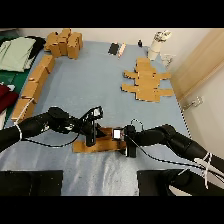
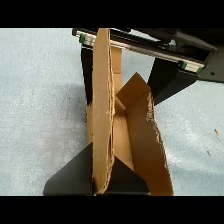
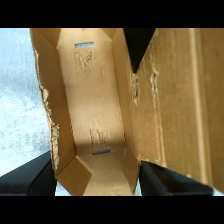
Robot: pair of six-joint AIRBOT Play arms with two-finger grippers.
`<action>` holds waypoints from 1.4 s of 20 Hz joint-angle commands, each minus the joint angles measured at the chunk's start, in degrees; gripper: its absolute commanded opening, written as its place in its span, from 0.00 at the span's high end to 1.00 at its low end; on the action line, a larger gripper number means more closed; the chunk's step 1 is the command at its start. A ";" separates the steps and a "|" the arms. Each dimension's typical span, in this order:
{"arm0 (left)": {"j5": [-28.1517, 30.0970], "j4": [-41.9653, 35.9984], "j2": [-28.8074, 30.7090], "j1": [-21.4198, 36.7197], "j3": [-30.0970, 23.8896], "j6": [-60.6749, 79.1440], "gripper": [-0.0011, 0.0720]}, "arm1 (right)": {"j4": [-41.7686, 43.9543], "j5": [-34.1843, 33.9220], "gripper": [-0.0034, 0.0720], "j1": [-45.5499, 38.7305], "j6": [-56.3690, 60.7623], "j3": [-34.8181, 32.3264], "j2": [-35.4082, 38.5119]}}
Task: Fold the box.
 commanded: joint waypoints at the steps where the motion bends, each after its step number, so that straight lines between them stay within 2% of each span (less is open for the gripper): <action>1: 0.02 0.00 0.04 0.02 0.02 0.02 0.97 | -0.55 -0.09 0.00 0.00 0.44 0.04 0.17; 7: 0.02 0.00 0.04 0.02 0.02 0.00 0.97 | 2.45 0.76 0.00 0.24 0.37 0.04 -3.85; 13: 0.04 0.00 0.04 0.02 0.00 0.02 0.97 | 2.73 -0.79 0.02 1.05 0.39 0.04 -3.82; 20: 0.04 0.00 0.04 0.02 0.00 0.02 0.97 | 2.47 2.95 0.05 1.05 0.37 0.04 -3.96; 21: 0.02 0.00 0.04 0.02 0.02 0.02 0.97 | 2.47 2.93 0.10 1.05 0.37 0.04 -3.96; 22: 0.04 0.00 0.04 0.02 0.00 0.02 0.97 | 2.47 2.86 0.22 1.05 0.37 0.04 -3.96; 23: 0.04 0.00 0.04 0.02 0.02 0.00 0.97 | 2.45 2.95 0.23 1.05 0.37 0.02 -3.96; 26: 0.04 0.00 0.04 0.02 0.02 0.02 0.97 | 2.05 2.86 0.23 1.05 0.37 0.04 -3.96; 28: 0.04 0.00 0.04 0.02 0.02 0.02 0.97 | 1.97 2.71 0.15 1.05 0.37 0.02 -3.96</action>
